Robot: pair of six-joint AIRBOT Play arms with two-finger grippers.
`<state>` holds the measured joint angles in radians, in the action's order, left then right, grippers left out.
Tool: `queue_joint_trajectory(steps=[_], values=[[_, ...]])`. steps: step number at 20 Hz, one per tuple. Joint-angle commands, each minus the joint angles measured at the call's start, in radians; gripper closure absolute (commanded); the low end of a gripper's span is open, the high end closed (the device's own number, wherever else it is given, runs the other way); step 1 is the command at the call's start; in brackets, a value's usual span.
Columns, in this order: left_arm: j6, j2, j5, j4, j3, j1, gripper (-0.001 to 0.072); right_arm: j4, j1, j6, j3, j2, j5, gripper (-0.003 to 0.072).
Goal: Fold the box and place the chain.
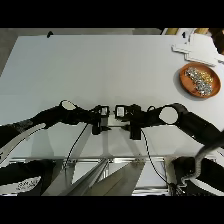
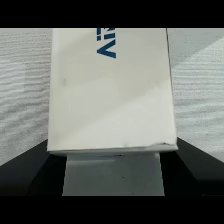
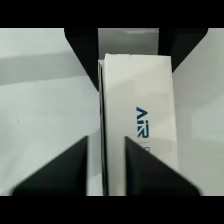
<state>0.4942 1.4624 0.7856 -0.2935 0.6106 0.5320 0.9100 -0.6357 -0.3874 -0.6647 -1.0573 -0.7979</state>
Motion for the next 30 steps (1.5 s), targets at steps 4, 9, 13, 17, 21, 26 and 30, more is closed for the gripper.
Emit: queue_joint_trajectory(steps=[4, 9, 13, 17, 21, 26, 30], values=[[-0.001, -0.001, -0.004, 0.001, 0.000, 0.000, 0.0662, 0.002, 0.071, -0.028, 0.000, 0.000, -0.037, 0.0668], [-0.001, -0.001, -0.003, 0.001, 0.000, 0.000, 0.0662, 0.002, 0.071, -0.024, 0.024, -0.050, -0.057, 0.0668], [-0.001, -0.001, -0.004, 0.001, 0.000, 0.000, 0.0662, 0.011, 0.071, -0.023, 0.048, -0.051, -0.049, 0.0668], [-0.001, -0.001, -0.004, 0.001, 0.000, 0.000, 0.0662, 0.011, 0.071, -0.023, 0.085, -0.053, -0.014, 0.0668], [-0.001, -0.001, -0.004, 0.001, 0.000, 0.000, 0.0662, 0.009, 0.071, -0.023, 0.088, -0.052, -0.003, 0.0668], [-0.001, -0.001, -0.003, 0.001, 0.000, 0.000, 0.0662, 0.010, 0.071, -0.023, 0.087, -0.035, 0.006, 0.0668], [-0.001, -0.001, -0.004, 0.001, 0.000, 0.000, 0.0662, 0.010, 0.108, -0.032, 0.086, 0.106, 0.013, 0.0668]])
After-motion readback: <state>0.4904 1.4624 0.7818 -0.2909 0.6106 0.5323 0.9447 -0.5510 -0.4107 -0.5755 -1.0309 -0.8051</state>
